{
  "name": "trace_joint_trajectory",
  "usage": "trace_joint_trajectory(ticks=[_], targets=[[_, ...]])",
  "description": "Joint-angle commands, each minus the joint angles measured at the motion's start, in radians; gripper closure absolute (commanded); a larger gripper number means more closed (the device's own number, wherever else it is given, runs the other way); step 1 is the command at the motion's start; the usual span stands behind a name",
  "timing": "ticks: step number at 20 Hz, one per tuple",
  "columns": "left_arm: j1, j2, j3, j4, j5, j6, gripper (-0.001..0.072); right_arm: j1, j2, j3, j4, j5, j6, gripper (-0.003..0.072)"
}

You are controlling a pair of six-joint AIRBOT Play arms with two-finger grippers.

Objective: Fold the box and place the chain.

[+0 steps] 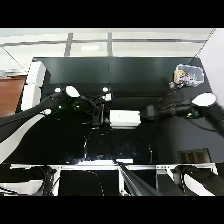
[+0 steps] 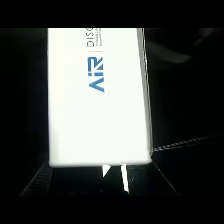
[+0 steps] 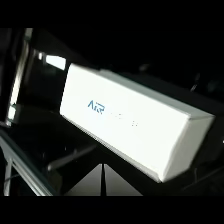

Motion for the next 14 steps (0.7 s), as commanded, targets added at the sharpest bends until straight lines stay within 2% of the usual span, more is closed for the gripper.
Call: trace_joint_trajectory(ticks=[1, 2, 6, 9, 14], targets=[[0.049, 0.038, 0.001, 0.027, 0.028, -0.045, 0.0035, -0.174, 0.096, 0.042, -0.069, 0.135, 0.016, 0.0667], [0.058, 0.049, 0.0, 0.027, 0.026, -0.046, -0.0011, -0.226, 0.117, 0.042, -0.072, 0.151, 0.018, 0.0668], [0.053, 0.114, 0.025, -0.006, 0.002, -0.045, -0.0011, -0.393, 0.159, 0.042, -0.071, 0.225, 0.018, 0.0667], [-0.021, 0.113, 0.075, -0.069, 0.018, -0.047, -0.0004, -0.424, 0.16, 0.042, -0.07, 0.216, 0.018, 0.0667], [-0.144, -0.063, 0.253, -0.066, 0.029, -0.154, -0.0004, -0.423, 0.16, 0.041, -0.071, 0.217, 0.016, 0.0667]])
